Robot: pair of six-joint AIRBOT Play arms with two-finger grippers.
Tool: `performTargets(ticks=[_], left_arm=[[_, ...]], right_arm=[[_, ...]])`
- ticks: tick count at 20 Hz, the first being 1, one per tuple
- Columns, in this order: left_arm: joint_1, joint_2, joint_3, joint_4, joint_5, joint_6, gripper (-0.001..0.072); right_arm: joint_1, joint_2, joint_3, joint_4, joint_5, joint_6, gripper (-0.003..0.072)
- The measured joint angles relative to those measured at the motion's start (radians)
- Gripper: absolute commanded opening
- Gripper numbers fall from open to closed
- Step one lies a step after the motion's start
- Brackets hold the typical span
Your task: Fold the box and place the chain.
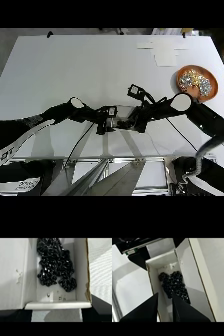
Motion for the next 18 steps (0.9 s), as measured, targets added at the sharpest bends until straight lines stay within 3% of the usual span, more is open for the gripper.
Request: performTargets(ticks=[2, 5, 7, 10, 11, 13, 18], left_arm=[[0.0, 0.0, 0.0, 0.0, 0.0, 0.0, 0.036], [0.0, 0.0, 0.0, 0.0, 0.0, 0.0, 0.036], [0.0, 0.0, 0.0, 0.0, 0.0, 0.0, 0.036], [0.0, 0.0, 0.0, 0.0, 0.0, 0.0, 0.036], [0.0, 0.0, 0.0, 0.0, 0.0, 0.0, 0.036], [0.0, 0.0, 0.0, 0.0, 0.0, 0.0, 0.036], [0.0, 0.0, 0.0, 0.0, 0.0, 0.0, 0.036]], right_arm=[[-0.026, 0.037, -0.001, -0.002, 0.003, -0.011, 0.0193], [-0.118, 0.138, -0.001, -0.011, 0.047, -0.069, 0.0074], [-0.202, 0.196, -0.001, -0.018, 0.078, -0.129, 0.0042], [-0.298, 0.218, -0.02, -0.063, 0.1, -0.197, 0.0041], [-0.315, 0.211, -0.031, -0.09, 0.097, -0.215, 0.005], [-0.338, 0.176, -0.051, -0.166, 0.068, -0.232, 0.0228], [-0.356, 0.044, -0.069, -0.282, -0.032, -0.269, 0.0227]])
